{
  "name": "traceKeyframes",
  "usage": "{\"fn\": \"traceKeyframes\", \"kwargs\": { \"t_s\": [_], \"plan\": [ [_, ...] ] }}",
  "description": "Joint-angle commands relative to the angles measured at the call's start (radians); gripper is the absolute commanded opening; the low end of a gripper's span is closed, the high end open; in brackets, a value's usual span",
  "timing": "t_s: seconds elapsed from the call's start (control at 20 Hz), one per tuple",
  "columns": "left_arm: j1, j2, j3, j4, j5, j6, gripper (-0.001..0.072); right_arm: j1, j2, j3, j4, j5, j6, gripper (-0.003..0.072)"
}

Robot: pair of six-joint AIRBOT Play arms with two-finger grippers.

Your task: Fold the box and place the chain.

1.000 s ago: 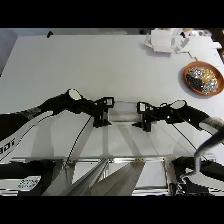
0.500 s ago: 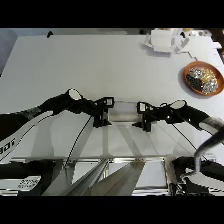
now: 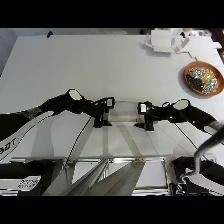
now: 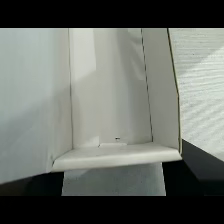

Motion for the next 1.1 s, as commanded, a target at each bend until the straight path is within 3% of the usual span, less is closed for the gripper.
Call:
{"fn": "traceKeyframes", "kwargs": {
  "t_s": [0.0,0.2,0.35,0.5,0.6,0.7,0.9,1.05],
  "plan": [
    [0.0,0.001,0.0,0.001,0.003,0.002,0.0171,0.0,0.1,0.001,-0.205,0.002,0.163,0.0693],
    [0.0,0.001,0.0,0.001,0.003,0.002,0.0171,0.0,0.193,0.001,-0.396,0.018,0.37,0.0683],
    [0.0,0.001,0.0,0.001,0.003,0.002,0.0171,0.0,0.28,0.001,-0.371,0.02,0.415,0.0617],
    [0.0,0.001,0.0,0.001,0.003,0.002,0.0171,0.0,0.353,0.001,-0.218,0.051,0.406,0.0302],
    [0.0,0.001,0.0,0.001,0.003,0.002,0.0171,0.001,0.355,0.001,-0.065,0.119,0.342,0.0042],
    [0.0,0.001,0.0,0.001,0.003,0.002,0.0171,0.024,0.353,0.0,0.042,0.105,0.264,0.0016],
    [0.0,0.001,0.0,0.001,0.003,0.002,0.0171,0.091,0.299,0.0,0.156,-0.168,0.25,0.0016],
    [0.0,0.001,0.0,0.001,0.003,0.002,0.0171,0.102,0.193,0.0,0.256,-0.293,0.255,0.0016]
  ]
}}
